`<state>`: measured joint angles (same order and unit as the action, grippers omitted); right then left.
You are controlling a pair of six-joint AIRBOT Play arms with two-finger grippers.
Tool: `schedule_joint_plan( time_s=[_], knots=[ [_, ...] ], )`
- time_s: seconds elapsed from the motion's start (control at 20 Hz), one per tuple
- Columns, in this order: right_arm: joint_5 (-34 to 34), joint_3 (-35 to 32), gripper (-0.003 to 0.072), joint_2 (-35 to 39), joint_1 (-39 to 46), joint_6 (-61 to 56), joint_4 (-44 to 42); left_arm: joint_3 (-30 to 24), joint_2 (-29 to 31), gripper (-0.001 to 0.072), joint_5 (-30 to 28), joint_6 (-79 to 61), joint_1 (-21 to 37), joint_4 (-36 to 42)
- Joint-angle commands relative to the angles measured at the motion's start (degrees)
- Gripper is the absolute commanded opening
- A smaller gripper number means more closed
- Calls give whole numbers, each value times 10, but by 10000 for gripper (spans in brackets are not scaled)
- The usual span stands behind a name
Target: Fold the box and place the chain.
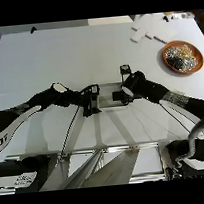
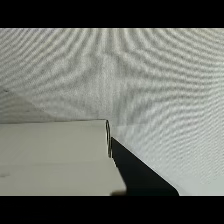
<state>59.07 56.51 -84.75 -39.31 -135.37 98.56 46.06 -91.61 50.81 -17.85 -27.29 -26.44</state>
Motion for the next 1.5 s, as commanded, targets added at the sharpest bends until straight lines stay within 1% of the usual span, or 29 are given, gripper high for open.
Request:
schedule_joint_plan(
  time_s=[0.0, 0.05, 0.1, 0.15, 0.2, 0.35, 0.4, 0.6, 0.7, 0.8, 1.0, 1.1, 1.2, 1.25, 1.35, 1.4, 1.45],
  knots=[
    [17, -5, 20, -2, 0, 23, 1, 0, 0, 390, 0, 1, 1, 0],
    [15, -5, 35, -2, 0, 24, 1, 0, 0, 390, 0, 1, 1, 0],
    [12, -5, 108, -3, 0, 24, 1, 0, 0, 390, 0, 1, 1, 0],
    [10, -5, 138, -3, 0, 24, 1, 0, 0, 390, 0, 1, 1, 0],
    [10, -5, 146, -3, 0, 24, 1, 0, 0, 390, 0, 1, 1, 0],
    [16, -5, 299, -2, 0, 27, 1, 0, 0, 390, 0, 1, 1, 1],
    [19, -5, 339, -2, 0, 42, -1, 0, 0, 390, 0, 1, 1, 0],
    [25, -5, 346, 44, 0, 104, -3, 0, 0, 390, 0, 1, 1, 0],
    [52, -5, 350, 79, 0, 146, -4, 0, 0, 390, 0, 1, 1, 0],
    [64, -5, 410, 118, 0, 177, -3, 0, 0, 390, 0, 1, 1, 0],
    [63, -5, 407, 219, 7, 267, -14, 0, 0, 390, 0, 1, 1, 0],
    [56, -3, 407, 260, 51, 306, -14, 0, 0, 390, 0, 1, 1, 0],
    [55, 16, 408, 269, 131, 353, -14, 0, 0, 390, 0, 1, 1, 0],
    [38, 28, 407, 267, 182, 380, -14, 0, 0, 390, 0, 1, 1, 0],
    [-23, 47, 390, 255, 293, 419, -22, 0, 0, 390, 0, 1, 1, 0],
    [-43, 61, 385, 236, 354, 440, -40, 0, 0, 390, 0, 1, 1, 0],
    [-48, 78, 376, 210, 404, 468, -60, 0, 0, 390, 0, 1, 1, 0]
  ],
)
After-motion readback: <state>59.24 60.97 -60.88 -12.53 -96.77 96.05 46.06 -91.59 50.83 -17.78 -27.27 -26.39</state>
